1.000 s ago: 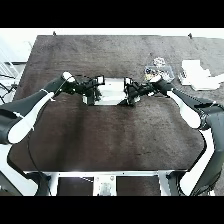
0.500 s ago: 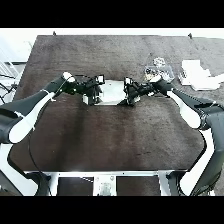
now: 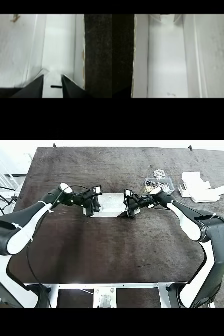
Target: Fold the box and place the chain.
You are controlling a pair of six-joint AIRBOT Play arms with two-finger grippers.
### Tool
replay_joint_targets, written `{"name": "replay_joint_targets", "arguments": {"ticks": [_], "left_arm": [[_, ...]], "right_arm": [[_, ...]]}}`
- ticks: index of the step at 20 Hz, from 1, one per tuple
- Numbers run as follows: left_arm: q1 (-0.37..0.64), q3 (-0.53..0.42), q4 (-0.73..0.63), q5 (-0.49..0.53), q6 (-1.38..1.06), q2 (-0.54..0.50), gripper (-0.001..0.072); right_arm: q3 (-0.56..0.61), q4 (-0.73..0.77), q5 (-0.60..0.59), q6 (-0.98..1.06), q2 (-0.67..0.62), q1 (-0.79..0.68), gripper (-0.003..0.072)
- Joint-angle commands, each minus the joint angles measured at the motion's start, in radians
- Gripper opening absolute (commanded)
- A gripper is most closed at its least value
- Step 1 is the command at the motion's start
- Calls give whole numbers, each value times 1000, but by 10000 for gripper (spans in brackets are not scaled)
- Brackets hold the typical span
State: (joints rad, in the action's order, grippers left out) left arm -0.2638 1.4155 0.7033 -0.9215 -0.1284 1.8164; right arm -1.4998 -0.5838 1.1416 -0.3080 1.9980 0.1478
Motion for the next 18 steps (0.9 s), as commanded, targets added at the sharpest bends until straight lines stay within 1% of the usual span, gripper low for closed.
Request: {"name": "replay_joint_targets", "arguments": {"ticks": [1, 2, 3, 4, 7, 11, 13, 14, 17, 18], "left_arm": [[38, 1, 0, -69, 0, -1, 274], [47, 1, 0, -78, 0, -1, 261], [52, 3, 1, -86, -1, -1, 77], [54, 7, 1, -95, 0, -2, 19], [54, 10, 2, -101, 45, -28, 17], [54, 9, 69, -105, 212, -113, 16], [63, 5, 123, -145, 330, -151, 15], [76, 2, 129, -166, 391, -163, 15], [124, -1, 94, -245, 574, -193, 13], [135, -1, 76, -249, 641, -209, 12]], "right_arm": [[0, 0, 1, 0, 0, 0, 590], [0, 0, 1, 0, 0, 0, 590], [0, 0, 1, 0, 0, 0, 590], [0, 0, 1, 0, 0, 0, 590], [0, 0, 1, 0, 0, 0, 590], [0, 0, 1, 0, 0, 0, 590], [0, 0, 1, 0, 0, 0, 590], [0, 0, 1, 0, 0, 0, 590], [0, 0, 1, 0, 0, 0, 590], [0, 0, 1, 0, 0, 0, 590]]}}
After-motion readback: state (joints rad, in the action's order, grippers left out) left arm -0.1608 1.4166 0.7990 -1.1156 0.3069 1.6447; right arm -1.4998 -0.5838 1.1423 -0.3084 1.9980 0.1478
